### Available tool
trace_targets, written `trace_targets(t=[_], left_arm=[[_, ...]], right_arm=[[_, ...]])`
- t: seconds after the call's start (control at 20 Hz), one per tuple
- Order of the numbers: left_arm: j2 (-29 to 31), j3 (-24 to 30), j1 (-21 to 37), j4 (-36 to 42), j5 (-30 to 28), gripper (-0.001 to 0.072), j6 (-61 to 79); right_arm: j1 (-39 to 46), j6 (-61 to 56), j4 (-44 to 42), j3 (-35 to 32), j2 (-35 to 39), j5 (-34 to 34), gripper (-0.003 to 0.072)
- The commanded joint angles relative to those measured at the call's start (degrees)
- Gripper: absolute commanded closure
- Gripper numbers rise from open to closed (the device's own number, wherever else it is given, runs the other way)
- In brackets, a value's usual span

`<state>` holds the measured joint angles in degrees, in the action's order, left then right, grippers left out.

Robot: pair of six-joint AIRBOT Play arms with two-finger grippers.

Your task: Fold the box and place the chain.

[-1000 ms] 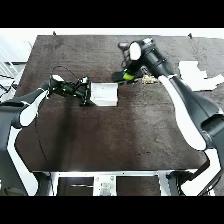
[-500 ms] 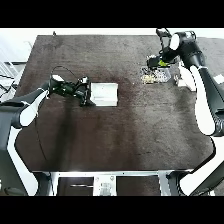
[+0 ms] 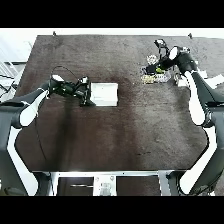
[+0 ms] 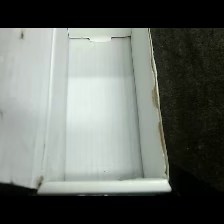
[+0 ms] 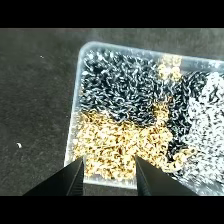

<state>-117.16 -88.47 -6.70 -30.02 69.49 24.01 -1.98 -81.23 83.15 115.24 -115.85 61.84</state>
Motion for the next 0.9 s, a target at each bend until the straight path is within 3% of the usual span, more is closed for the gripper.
trace_targets(t=[0.0, 0.1, 0.3, 0.35, 0.45, 0.85], left_arm=[[0.0, 0.0, 0.0, 0.0, 0.0, 0.0234, 0.0], [0.0, 0.0, 0.0, 0.0, 0.0, 0.0234, 0.0], [0.0, 0.0, 0.0, 0.0, -0.1, 0.0234, 0.0], [0.0, 0.0, 0.0, 0.0, -0.1, 0.0234, 0.0], [0.0, 0.0, 0.0, 0.0, -0.1, 0.0234, 0.0], [0.0, 0.0, 0.0, 0.0, -0.1, 0.0234, 0.0]], right_arm=[[0.2, 0.9, -1.4, 0.0, -1.9, 0.9, 0.0321], [0.2, 0.9, -1.4, -0.1, -2.5, 1.3, 0.0382], [0.1, 0.9, -1.7, -0.2, -3.7, 3.2, 0.0424], [0.1, 1.0, -1.8, -0.2, -3.7, 3.4, 0.0470], [-0.1, 2.3, -1.8, 0.0, -3.5, 3.3, 0.0660], [-0.2, 1.7, -1.7, 0.0, 3.0, 3.3, 0.0675]])
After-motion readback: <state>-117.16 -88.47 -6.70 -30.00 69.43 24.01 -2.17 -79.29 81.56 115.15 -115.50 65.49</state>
